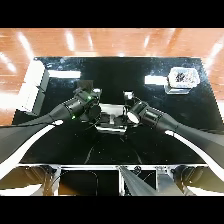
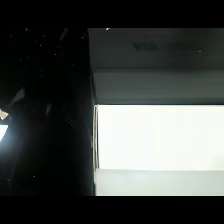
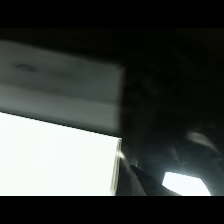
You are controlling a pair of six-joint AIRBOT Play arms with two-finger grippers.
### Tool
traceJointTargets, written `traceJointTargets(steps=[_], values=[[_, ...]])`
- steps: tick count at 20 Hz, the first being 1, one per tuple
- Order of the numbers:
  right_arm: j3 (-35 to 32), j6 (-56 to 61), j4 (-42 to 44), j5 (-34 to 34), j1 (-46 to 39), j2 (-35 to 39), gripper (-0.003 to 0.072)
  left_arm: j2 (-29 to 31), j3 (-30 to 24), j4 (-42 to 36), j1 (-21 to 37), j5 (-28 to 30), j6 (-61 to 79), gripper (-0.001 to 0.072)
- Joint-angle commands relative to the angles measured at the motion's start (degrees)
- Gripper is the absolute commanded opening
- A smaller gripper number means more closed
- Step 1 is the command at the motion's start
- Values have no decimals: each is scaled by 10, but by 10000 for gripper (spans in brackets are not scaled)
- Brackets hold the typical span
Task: Fold the box and place the chain.
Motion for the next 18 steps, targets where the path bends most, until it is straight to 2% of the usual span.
traceJointTargets(steps=[1,4,7,8,11,12,14,16,18], values=[[0,-11,-20,35,0,28,452,0,0,0,0,-1,-1,23],[0,-62,-26,77,2,90,452,0,0,0,0,-1,-3,23],[0,-101,-49,161,2,183,452,0,0,0,0,-1,-6,23],[0,-100,-91,182,2,213,452,0,0,0,0,-4,-11,23],[0,-56,-330,234,-43,267,452,0,0,-1,0,-14,-11,23],[0,-55,-372,219,-87,266,452,0,0,-3,0,-14,-11,23],[0,-72,-355,108,-230,255,453,0,0,-2,0,-12,-11,23],[13,-80,-280,2,-376,225,452,0,0,0,0,-13,-11,23],[48,-116,-150,-82,-486,165,452,-1,0,7,1,-21,-12,23]])
